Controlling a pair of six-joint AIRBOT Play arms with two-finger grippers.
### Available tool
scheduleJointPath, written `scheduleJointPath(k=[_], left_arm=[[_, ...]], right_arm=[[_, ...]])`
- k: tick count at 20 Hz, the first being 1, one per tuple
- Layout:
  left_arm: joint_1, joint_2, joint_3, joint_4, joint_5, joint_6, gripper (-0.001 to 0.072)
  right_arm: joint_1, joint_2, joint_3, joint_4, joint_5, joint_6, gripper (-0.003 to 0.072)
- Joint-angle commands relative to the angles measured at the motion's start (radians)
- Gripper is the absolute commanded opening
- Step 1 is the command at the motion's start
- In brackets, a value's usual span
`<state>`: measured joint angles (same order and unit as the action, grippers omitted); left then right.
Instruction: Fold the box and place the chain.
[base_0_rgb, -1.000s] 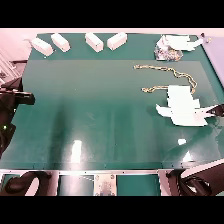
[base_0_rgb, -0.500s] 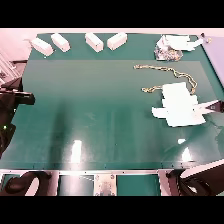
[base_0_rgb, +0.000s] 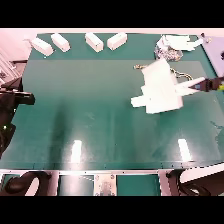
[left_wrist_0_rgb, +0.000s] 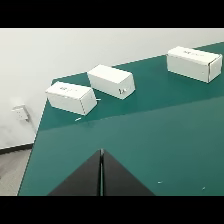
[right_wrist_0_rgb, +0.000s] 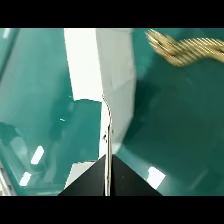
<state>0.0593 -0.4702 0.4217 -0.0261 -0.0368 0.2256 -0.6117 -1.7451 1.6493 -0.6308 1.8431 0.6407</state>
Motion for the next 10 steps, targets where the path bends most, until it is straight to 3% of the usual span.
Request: scheduleJointPath(k=[1,7,10], left_arm=[[0.000,0.000,0.000,0.000,0.001,0.000,0.0019],[0.000,0.000,0.000,0.000,0.001,0.000,0.0019],[0.000,0.000,0.000,0.000,0.000,0.000,0.0019]], right_arm=[[0.166,0.033,-0.055,0.097,-0.037,0.009,0.0007],[0.339,0.033,-0.242,0.097,-0.398,0.057,0.0006],[0.398,0.033,-0.290,0.097,-0.496,0.133,0.0006]])
